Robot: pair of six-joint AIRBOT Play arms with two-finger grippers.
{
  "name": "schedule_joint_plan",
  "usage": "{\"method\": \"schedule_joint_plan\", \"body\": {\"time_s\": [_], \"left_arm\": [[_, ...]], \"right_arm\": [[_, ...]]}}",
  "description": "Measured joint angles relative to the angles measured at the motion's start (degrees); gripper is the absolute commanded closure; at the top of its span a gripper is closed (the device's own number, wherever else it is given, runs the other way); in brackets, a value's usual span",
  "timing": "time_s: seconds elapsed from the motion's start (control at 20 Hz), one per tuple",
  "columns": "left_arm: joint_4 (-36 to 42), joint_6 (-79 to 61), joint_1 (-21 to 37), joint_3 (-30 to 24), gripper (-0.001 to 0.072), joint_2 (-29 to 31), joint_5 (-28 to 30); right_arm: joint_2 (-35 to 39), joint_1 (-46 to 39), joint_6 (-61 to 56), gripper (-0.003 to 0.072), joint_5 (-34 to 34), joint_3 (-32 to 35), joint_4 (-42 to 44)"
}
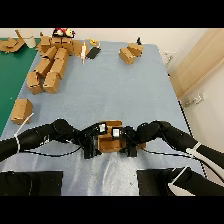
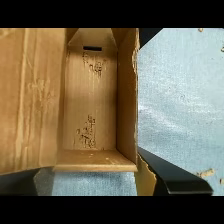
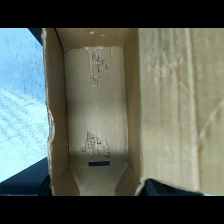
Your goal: Fold the box.
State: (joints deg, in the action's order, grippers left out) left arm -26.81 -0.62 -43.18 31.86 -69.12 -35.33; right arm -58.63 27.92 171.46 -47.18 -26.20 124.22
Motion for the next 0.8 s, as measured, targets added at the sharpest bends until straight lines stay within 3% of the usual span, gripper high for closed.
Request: {"method": "schedule_joint_plan", "body": {"time_s": [0.05, 0.8], "left_arm": [[0.0, 0.0, 0.0, 0.0, 0.0186, 0.0, 0.17], [-0.2, 0.02, -0.07, 0.0, 0.0186, -0.11, 0.26]], "right_arm": [[0.0, 0.0, 0.02, 0.0152, -0.07, 0.0, 0.0], [0.0, 0.0, 0.0, 0.0152, -0.11, 0.0, 0.0]]}}
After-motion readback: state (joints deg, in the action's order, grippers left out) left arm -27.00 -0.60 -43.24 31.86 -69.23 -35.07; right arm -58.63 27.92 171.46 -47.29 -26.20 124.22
